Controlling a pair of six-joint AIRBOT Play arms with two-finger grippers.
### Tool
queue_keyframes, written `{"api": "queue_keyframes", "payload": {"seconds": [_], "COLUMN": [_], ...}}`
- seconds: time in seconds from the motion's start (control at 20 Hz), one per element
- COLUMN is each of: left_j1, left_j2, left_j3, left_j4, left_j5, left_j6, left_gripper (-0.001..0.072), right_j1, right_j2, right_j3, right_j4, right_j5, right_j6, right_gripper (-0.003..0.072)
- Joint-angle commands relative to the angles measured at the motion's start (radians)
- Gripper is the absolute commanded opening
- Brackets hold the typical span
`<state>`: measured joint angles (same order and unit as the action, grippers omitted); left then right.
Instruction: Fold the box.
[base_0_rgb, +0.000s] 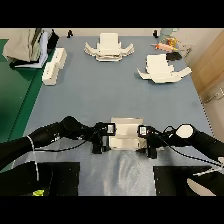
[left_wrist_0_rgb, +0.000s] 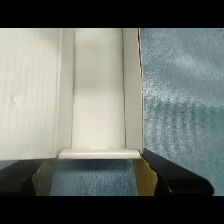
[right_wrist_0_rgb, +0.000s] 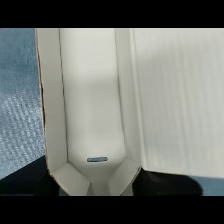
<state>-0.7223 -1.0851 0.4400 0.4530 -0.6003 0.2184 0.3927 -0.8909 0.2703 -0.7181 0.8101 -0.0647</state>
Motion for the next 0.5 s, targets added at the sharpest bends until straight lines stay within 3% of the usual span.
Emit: {"api": "queue_keyframes", "payload": {"seconds": [0.0,0.45], "left_j1": [-0.001,-0.063], "left_j2": [-0.013,-0.056], "left_j3": [-0.001,-0.001], "left_j4": [-0.006,-0.006], "left_j5": [0.002,0.052], "left_j6": [-0.01,-0.01], "left_gripper": [0.0691,0.069], "right_j1": [0.0,0.0], "right_j2": [0.001,0.001], "right_j3": [0.001,0.001], "right_j4": [0.0,0.0], "right_j5": [0.0,0.0], "right_j6": [0.0,0.0], "right_gripper": [0.051,0.051]}}
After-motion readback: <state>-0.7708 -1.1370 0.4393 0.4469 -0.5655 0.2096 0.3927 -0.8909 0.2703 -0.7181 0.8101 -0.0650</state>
